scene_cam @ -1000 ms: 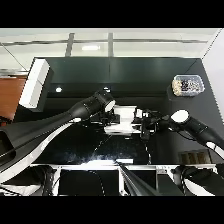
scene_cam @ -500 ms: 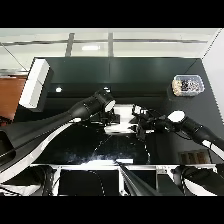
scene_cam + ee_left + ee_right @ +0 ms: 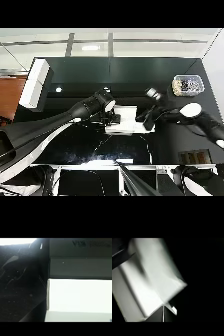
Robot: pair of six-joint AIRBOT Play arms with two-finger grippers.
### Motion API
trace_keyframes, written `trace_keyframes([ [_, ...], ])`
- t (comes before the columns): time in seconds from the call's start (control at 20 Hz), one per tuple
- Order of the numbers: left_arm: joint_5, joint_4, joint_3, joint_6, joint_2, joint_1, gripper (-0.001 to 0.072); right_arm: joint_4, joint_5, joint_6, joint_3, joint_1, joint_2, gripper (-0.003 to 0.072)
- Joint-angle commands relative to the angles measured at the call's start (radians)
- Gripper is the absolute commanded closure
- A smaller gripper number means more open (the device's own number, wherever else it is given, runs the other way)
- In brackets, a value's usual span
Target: Fold the box and place the chain.
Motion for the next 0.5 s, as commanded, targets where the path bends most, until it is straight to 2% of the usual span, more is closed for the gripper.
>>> trace_keyframes([
  [0.0,-0.002,0.001,0.0,0.001,0.0,0.001,0.068,-0.182,0.111,0.557,0.029,-0.245,0.078,0.0667],
  [0.05,-0.001,0.001,0.0,0.001,0.0,0.001,0.068,-0.193,0.079,0.736,0.004,-0.33,0.073,0.0667],
  [0.1,0.002,0.001,0.0,0.001,0.0,0.001,0.068,-0.193,0.056,0.832,-0.029,-0.392,0.065,0.0667],
  [0.2,0.007,0.002,0.0,0.001,0.0,0.001,0.068,-0.175,0.103,0.877,-0.09,-0.456,0.026,0.0668],
  [0.35,0.009,0.002,0.0,0.001,0.0,0.001,0.068,-0.05,0.293,0.755,-0.129,-0.433,-0.091,0.0668],
  [0.45,0.009,0.002,0.0,0.001,0.0,0.001,0.068,0.047,0.347,0.645,-0.129,-0.37,-0.168,0.0667],
])
